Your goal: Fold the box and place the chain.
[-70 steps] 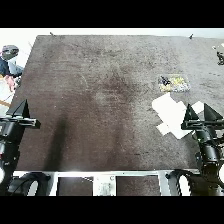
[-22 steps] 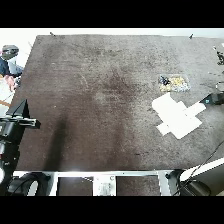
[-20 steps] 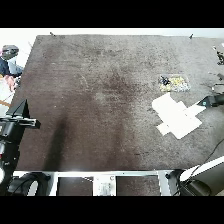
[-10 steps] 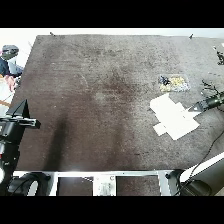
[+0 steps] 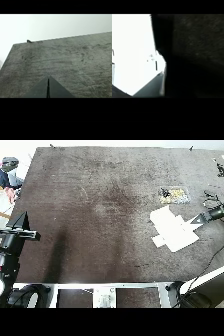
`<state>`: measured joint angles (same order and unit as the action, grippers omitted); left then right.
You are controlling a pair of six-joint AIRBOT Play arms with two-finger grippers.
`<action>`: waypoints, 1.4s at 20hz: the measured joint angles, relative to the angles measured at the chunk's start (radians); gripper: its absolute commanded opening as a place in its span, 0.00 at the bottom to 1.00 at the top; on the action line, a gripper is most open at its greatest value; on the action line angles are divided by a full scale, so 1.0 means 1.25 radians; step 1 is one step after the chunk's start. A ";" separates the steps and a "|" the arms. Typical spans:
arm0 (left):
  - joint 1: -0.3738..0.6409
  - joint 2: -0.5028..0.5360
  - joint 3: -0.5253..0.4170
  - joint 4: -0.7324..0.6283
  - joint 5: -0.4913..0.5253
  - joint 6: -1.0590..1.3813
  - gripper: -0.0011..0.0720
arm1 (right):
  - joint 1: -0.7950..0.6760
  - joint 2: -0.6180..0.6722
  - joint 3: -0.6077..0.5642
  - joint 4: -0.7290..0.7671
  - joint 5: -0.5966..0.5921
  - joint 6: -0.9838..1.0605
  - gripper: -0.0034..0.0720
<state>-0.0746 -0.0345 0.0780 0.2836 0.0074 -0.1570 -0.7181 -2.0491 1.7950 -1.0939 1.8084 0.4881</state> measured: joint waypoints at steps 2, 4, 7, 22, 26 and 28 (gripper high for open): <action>0.000 0.000 0.000 0.000 0.000 0.000 0.03 | 0.000 0.017 -0.043 0.017 0.000 -0.010 0.06; 0.000 0.000 0.000 0.000 0.000 0.000 0.03 | 0.000 0.045 -0.105 0.053 0.000 -0.022 0.06; 0.000 0.000 0.000 0.000 0.000 0.000 0.03 | 0.004 0.104 -0.211 0.121 -0.001 -0.035 0.06; 0.000 0.000 0.000 0.000 0.000 0.000 0.03 | 0.315 0.466 -0.804 0.678 -0.410 -0.026 0.06; 0.000 0.000 0.000 0.000 -0.013 0.000 0.78 | 0.466 0.476 -0.827 0.779 -0.604 -0.031 0.06; 0.000 0.000 0.000 -0.001 -0.046 -0.001 0.83 | 0.521 0.478 -0.830 0.801 -0.698 -0.042 0.06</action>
